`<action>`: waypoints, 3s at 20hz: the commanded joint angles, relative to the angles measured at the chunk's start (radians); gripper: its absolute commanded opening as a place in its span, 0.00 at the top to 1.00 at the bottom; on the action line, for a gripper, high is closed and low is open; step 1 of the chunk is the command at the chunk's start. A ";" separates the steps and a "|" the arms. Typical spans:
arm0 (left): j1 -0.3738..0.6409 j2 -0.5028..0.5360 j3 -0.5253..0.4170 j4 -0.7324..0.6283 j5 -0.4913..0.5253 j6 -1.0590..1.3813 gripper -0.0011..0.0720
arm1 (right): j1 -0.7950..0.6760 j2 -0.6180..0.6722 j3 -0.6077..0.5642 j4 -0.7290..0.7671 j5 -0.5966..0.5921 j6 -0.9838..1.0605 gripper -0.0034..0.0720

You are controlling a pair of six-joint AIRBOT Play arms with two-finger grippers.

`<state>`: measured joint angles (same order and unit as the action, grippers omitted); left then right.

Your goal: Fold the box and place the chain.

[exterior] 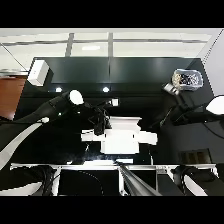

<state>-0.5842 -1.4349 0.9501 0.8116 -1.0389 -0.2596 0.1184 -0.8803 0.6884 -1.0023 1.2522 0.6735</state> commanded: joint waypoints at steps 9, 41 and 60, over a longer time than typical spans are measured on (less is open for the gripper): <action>-0.030 -0.021 -0.111 -0.020 0.149 0.124 0.95 | 0.192 0.000 -0.184 -0.006 -0.237 -0.181 0.13; -0.030 -0.021 -0.132 -0.069 0.218 0.126 0.95 | 0.289 0.000 -0.311 0.042 -0.259 -0.425 0.01; -0.030 -0.021 -0.132 -0.069 0.219 0.125 0.95 | 0.462 0.024 -0.259 0.011 -0.445 -0.287 0.02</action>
<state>-0.6136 -1.4555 0.8177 0.7422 -0.8200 -0.1345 0.5739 -0.8722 0.3904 -0.9485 0.8139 0.3141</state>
